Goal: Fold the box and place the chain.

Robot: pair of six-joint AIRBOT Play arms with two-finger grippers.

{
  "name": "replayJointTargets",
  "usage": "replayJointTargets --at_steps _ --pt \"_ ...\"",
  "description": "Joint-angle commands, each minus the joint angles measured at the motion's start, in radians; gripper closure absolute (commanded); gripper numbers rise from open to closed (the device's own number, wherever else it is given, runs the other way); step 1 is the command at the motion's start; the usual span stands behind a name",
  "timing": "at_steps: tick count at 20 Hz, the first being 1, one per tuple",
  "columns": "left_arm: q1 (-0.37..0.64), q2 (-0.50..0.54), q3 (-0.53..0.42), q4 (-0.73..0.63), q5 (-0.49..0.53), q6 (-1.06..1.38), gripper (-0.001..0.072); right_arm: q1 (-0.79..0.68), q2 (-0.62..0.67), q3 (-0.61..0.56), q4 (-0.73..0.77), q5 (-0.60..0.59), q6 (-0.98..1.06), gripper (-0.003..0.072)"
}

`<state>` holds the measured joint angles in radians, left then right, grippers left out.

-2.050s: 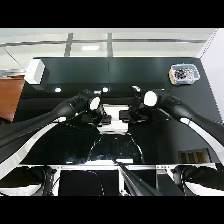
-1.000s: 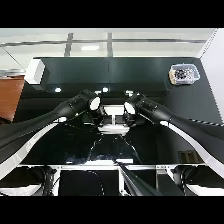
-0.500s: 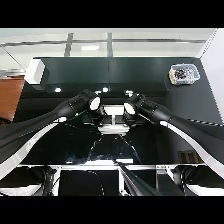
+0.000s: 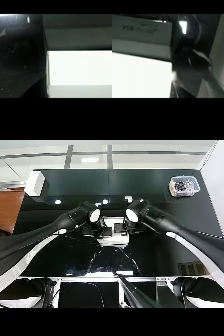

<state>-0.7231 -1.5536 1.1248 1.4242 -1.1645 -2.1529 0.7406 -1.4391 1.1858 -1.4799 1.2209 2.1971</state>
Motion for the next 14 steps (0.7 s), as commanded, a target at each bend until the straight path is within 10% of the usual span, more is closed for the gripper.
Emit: replayJointTargets --at_steps 1,7,9,14 --pt "0.001 0.000 0.000 0.000 0.001 -0.001 0.0682 -0.011 0.137 0.022 -0.116 0.076 -0.074 0.0411" --pt "0.001 0.000 0.000 0.000 0.005 -0.002 0.0682 -0.199 0.280 0.009 -0.745 -0.005 -0.149 0.0476" --pt "0.001 0.000 0.000 -0.001 0.011 -0.002 0.0682 -0.357 0.271 -0.023 -0.708 -0.193 -0.145 0.0016" --pt "0.001 0.000 0.000 -0.001 0.001 -0.001 0.0682 -0.741 0.085 0.025 -0.329 -0.443 -0.134 -0.0007"
